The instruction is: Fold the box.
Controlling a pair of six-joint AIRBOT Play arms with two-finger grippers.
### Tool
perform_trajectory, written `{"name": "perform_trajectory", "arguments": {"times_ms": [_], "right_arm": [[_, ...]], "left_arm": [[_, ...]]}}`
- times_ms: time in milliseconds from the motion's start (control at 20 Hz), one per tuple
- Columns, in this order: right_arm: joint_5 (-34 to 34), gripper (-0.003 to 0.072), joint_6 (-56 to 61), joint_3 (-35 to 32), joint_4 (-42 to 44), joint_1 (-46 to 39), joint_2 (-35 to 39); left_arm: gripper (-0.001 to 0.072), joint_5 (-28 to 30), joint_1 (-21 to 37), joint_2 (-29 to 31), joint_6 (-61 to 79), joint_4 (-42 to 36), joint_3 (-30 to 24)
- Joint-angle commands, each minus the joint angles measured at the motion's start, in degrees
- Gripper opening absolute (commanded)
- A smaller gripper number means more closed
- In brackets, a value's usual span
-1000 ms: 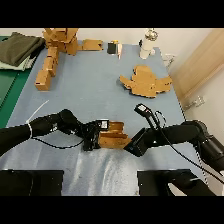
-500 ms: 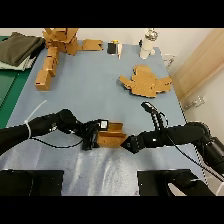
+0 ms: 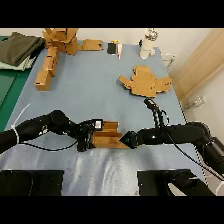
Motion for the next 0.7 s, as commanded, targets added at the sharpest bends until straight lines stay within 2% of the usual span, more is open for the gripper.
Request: {"name": "perform_trajectory", "arguments": {"times_ms": [0,600,650], "right_arm": [[0.96,0.0716,0.22,0.04,0.00,0.07,0.02],[1.90,0.0715,4.90,0.02,0.07,0.07,-0.02],[2.12,0.0678,7.26,0.02,0.42,0.07,-0.02]], "left_arm": [[0.0465,-0.07,0.07,0.33,-0.17,0.02,-1.27],[0.0465,1.25,0.11,0.09,-0.09,0.46,-2.80],[0.0465,1.01,0.11,0.09,-0.11,0.44,-2.80]]}}
